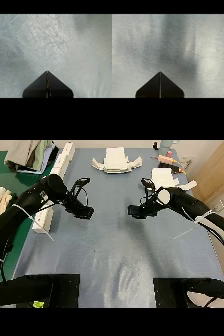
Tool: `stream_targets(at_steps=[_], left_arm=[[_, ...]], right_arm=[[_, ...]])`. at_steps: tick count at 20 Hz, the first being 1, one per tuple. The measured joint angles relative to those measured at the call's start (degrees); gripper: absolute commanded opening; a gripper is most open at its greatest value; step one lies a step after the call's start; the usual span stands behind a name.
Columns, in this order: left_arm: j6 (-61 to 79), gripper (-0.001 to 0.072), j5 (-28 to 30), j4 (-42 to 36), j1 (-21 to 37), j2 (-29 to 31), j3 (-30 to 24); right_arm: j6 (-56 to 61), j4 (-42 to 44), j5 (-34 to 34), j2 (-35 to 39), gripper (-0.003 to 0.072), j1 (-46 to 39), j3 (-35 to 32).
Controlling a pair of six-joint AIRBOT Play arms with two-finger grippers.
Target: Fold the box.
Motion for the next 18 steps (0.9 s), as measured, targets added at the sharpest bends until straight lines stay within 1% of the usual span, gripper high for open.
stream_targets(at_steps=[7,14,17,18], left_arm=[[0.0,0.0016,-0.02,0.0,0.0,0.0,-0.02],[0.0,0.0016,-0.02,-0.02,0.0,0.0,0.0],[0.0,0.0016,-0.02,-0.02,0.0,0.0,0.0],[0.0,0.0016,-0.02,0.0,0.0,0.0,0.0]], right_arm=[[0.0,0.0,-0.28,0.0,0.0007,0.0,0.0],[0.48,-0.04,-4.66,-0.07,0.0007,-0.07,0.0],[2.89,2.49,-5.22,-0.17,0.0008,0.07,0.0],[3.37,3.48,-4.85,-0.17,0.005,0.11,0.0]])
